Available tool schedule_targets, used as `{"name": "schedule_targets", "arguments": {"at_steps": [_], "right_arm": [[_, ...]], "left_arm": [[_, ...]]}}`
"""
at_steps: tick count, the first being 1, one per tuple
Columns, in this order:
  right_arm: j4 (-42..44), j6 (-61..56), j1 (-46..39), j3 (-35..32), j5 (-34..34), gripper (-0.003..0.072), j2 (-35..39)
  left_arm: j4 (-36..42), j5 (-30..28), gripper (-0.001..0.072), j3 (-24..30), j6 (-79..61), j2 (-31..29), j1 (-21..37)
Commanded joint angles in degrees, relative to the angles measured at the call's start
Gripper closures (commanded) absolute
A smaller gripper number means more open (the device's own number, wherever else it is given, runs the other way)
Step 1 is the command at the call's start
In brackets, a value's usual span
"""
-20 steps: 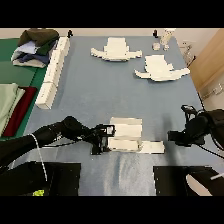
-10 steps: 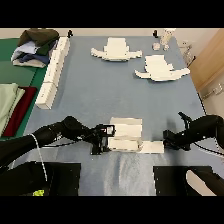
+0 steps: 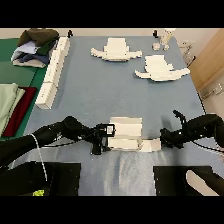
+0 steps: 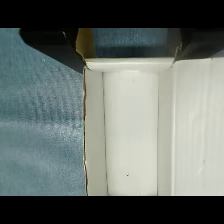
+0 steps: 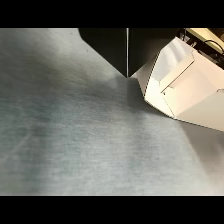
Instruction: Fold the box.
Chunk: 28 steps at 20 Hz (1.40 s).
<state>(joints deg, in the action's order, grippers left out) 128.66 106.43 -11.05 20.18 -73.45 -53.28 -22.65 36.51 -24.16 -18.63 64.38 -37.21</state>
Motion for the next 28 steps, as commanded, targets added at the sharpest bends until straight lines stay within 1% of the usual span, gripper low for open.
{"name": "schedule_targets", "arguments": {"at_steps": [1,5,9,15,19,27,28], "right_arm": [[0.8,1.6,0.0,-0.2,1.3,0.0685,-0.1],[0.8,4.3,0.1,-0.2,5.8,0.0685,-0.1],[0.9,5.1,0.3,-0.2,5.9,0.0685,-0.3],[1.9,5.0,7.6,-1.9,7.7,0.0685,-0.3],[4.9,5.0,9.4,-1.5,7.3,0.0686,0.3],[7.0,4.0,9.5,-0.7,2.2,0.0684,4.5],[7.5,4.0,10.2,-0.6,2.2,0.0658,4.7]], "left_arm": [[0.0,-1.0,0.0269,0.0,0.1,0.0,0.1],[-0.1,-1.0,0.0269,0.0,0.1,0.0,0.1],[0.0,-1.0,0.0269,0.0,0.0,0.0,0.1],[-0.1,-1.0,0.0269,0.0,0.0,0.0,0.1],[0.0,-1.0,0.0269,0.0,0.1,0.0,0.1],[0.0,-1.0,0.0269,0.0,0.0,0.0,0.0],[0.0,-1.0,0.0269,0.0,0.1,0.0,0.0]]}}
